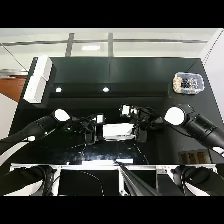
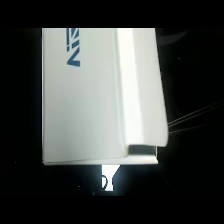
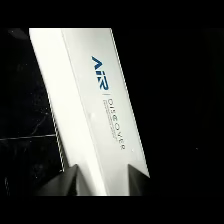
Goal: Fold the box and place the chain.
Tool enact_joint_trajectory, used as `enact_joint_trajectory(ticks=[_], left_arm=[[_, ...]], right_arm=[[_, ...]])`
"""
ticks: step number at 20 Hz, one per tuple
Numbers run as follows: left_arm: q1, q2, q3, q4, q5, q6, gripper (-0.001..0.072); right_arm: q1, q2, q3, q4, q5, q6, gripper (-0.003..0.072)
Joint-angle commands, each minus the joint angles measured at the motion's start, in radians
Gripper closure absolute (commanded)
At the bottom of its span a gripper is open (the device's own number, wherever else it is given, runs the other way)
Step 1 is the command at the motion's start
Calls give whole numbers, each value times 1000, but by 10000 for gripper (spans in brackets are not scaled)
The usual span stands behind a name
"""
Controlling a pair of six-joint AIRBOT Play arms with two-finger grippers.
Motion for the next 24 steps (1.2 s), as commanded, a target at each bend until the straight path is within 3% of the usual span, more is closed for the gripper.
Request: enact_joint_trajectory(ticks=[1, 24], left_arm=[[0, -1, 0, 1, -3, 2, 225], [0, -1, 0, 1, -3, 2, 225]], right_arm=[[2, 0, 0, 17, 3, 0, 389], [2, 0, -23, 64, -38, 39, 391]])
